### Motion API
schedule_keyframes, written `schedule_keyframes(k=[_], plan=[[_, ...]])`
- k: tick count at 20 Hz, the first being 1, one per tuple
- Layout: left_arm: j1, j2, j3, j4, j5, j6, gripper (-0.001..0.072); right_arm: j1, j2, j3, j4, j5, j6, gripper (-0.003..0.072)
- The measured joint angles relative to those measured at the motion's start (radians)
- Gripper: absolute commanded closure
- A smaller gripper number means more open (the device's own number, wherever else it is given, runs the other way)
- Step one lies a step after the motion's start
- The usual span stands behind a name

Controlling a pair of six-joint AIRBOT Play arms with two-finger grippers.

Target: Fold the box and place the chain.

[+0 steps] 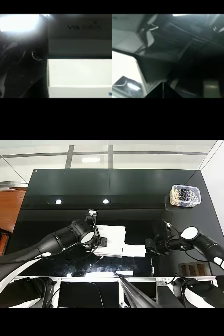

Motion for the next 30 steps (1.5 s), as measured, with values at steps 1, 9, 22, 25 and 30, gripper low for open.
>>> schedule_keyframes(k=[1, 9, 22, 25, 30], plan=[[0.000, 0.000, 0.000, 0.000, 0.000, 0.000, 0.0682, 0.019, -0.007, 0.000, 0.026, -0.019, -0.018, 0.0647], [0.000, 0.000, 0.000, 0.000, 0.000, 0.002, 0.0682, 0.070, -0.026, 0.001, 0.238, -0.001, -0.192, 0.0205], [0.000, 0.000, 0.000, 0.000, 0.001, 0.001, 0.0682, 0.280, -0.027, 0.098, 0.288, -0.105, -0.163, 0.0168], [0.000, 0.000, 0.000, 0.000, 0.001, 0.001, 0.0682, 0.361, -0.027, 0.129, 0.184, -0.174, -0.037, 0.0169], [0.000, 0.000, 0.000, 0.004, 0.002, 0.001, 0.0682, 0.485, -0.027, 0.181, -0.040, -0.270, 0.220, 0.0293]])
